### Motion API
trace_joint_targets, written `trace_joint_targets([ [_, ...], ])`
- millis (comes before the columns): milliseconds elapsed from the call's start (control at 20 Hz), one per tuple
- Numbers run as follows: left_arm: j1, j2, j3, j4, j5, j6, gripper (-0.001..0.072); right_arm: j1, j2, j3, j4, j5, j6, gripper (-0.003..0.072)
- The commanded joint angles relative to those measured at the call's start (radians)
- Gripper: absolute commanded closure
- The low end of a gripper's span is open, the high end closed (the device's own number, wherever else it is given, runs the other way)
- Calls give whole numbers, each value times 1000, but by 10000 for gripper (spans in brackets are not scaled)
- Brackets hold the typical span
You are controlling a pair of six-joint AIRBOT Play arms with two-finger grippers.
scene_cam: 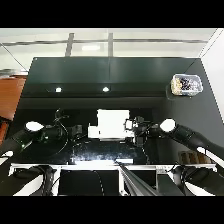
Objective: Fold the box and place the chain.
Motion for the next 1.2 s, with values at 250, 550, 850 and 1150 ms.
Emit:
trace_joint_targets([
  [250, -6, 0, 53, -32, -115, 49, 196, 1, 0, 0, 0, 0, 0, 341],
  [550, -79, 0, 121, -30, -142, 49, 82, 1, 0, 0, 0, 0, 0, 341],
  [850, -143, 1, 135, -30, -101, 14, 85, 1, 0, 0, 0, 0, 0, 342],
  [1150, -174, 1, 188, 121, -75, -135, 88, 1, 0, 0, 0, 0, 0, 342],
])
